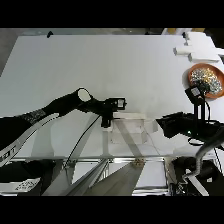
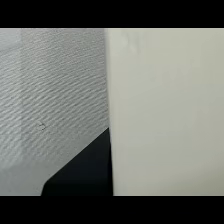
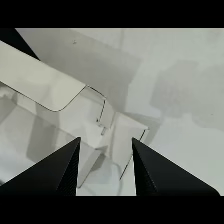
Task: Fold the box and place the chain.
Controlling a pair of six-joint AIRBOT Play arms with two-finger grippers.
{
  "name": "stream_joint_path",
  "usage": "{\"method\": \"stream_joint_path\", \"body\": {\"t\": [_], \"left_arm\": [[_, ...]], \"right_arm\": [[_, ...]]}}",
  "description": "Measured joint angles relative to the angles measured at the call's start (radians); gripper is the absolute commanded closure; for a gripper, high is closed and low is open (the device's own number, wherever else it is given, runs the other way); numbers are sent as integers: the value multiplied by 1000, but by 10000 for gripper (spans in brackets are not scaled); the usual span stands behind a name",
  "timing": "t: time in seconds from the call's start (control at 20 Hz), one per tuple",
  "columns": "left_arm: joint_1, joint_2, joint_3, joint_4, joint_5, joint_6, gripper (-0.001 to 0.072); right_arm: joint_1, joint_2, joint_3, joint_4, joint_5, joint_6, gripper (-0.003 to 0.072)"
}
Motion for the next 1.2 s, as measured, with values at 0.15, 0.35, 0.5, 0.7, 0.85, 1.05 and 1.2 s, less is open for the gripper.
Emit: {"method": "stream_joint_path", "body": {"t": [0.15, 0.35, 0.5, 0.7, 0.85, 1.05, 1.2], "left_arm": [[0, 0, 0, 1, 31, -63, 707], [-1, 0, -1, 3, 56, -98, 707], [-1, 0, -2, 3, 67, -111, 707], [-1, 21, -2, 12, 84, -115, 708], [-1, 44, -2, 19, 85, -117, 707], [-5, 43, -1, 32, 85, -117, 705], [-11, 35, -1, 39, 84, -119, 705]], "right_arm": [[0, 0, 0, 0, 5, 0, 330], [0, 0, 0, 0, 11, 0, 330], [0, 0, 0, -2, 14, -1, 330], [0, 0, 0, -13, 15, 0, 330], [0, 0, 0, -20, 15, -1, 330], [0, 0, 0, -25, 15, -1, 330], [0, 0, 0, -26, 15, -1, 330]]}}
